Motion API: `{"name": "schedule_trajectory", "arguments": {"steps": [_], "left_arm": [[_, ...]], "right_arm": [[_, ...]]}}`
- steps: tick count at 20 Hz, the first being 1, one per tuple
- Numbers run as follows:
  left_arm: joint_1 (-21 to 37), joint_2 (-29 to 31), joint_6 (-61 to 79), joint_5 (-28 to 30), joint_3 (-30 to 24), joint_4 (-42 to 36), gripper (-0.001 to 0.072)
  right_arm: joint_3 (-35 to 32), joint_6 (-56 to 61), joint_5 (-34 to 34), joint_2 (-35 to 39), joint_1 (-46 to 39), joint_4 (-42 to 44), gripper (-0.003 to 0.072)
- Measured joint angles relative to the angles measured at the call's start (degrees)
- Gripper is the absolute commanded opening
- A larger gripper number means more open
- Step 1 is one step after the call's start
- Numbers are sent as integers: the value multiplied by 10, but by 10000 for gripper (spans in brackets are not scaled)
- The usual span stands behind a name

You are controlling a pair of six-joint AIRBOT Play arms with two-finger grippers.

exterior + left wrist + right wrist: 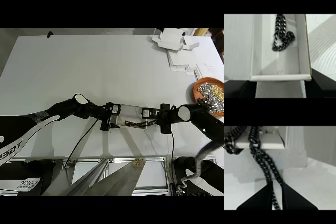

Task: Fold the box and place the chain.

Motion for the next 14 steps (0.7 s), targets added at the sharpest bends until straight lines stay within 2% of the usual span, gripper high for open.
{"name": "schedule_trajectory", "arguments": {"steps": [11, 12, 14], "left_arm": [[0, 0, 0, 0, 0, 0, 432], [0, 0, 0, 0, 0, 0, 432], [0, 0, 0, 0, 0, 0, 432]], "right_arm": [[0, -65, -13, -7, -30, 30, 125], [0, -71, -14, -7, -30, 32, 187], [-1, -87, -16, -7, -31, 34, 200]]}}
